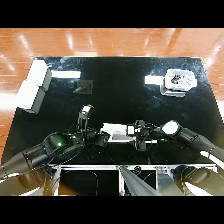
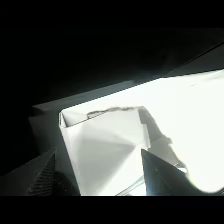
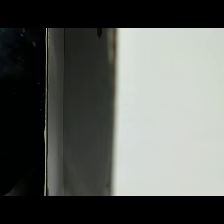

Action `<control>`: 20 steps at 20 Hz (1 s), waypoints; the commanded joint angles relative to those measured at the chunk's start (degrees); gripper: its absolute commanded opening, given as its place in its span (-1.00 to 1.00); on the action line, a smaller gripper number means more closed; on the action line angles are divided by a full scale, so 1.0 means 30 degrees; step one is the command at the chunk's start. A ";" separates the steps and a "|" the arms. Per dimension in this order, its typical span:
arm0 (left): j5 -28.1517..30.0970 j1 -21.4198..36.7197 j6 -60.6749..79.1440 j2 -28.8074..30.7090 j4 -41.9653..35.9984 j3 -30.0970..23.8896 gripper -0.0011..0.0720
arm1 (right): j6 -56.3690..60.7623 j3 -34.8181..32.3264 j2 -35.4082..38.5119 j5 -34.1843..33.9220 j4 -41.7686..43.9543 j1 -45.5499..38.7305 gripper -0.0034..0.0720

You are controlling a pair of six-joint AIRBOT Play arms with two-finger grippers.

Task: Fold the box and place the chain.

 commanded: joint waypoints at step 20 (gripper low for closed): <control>0.4809 -0.0430 -0.3038 -0.2856 0.3293 0.3315 0.67 | 0.0022 0.0015 0.0007 -0.0015 0.0000 -0.0015 0.53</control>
